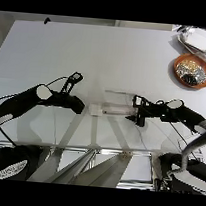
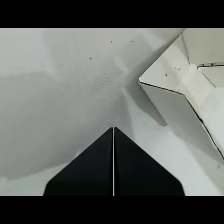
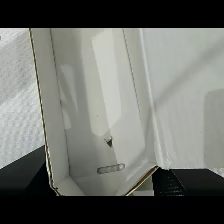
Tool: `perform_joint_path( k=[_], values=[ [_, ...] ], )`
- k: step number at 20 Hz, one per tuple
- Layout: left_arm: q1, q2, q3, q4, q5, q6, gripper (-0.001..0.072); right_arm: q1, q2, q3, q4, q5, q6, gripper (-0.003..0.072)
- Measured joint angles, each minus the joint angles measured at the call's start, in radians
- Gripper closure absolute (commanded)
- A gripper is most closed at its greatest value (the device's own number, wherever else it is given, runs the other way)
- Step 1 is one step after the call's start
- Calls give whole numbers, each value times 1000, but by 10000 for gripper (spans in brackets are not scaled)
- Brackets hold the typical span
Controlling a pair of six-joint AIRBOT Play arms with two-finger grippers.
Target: Fold the box and place the chain.
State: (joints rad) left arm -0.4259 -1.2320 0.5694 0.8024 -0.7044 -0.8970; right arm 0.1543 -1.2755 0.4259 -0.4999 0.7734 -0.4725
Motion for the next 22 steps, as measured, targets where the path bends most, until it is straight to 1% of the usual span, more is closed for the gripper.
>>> perform_joint_path(
  k=[4, 9, 16, 17, 19, 21, 22],
  values=[
    [-33, -54, -6, -93, 12, -31, 711, 0, 0, 0, 0, 0, 0, 275],
    [-47, -82, -7, -163, 10, -41, 709, 0, 0, 0, 0, 0, 0, 275],
    [-49, -45, -8, -253, -16, 27, 699, 0, 0, 0, 0, 0, 0, 275],
    [-49, -38, -8, -269, -20, 35, 688, 0, 0, 0, 0, 0, 0, 275],
    [-49, -26, -8, -303, -30, 59, 625, 0, 0, 0, 0, 0, 0, 275],
    [-49, -17, -8, -339, -44, 85, 613, 0, 0, 0, 0, 0, 0, 275],
    [-49, -14, -8, -358, -50, 97, 548, 0, 0, 0, 0, 0, 0, 275]
  ],
)
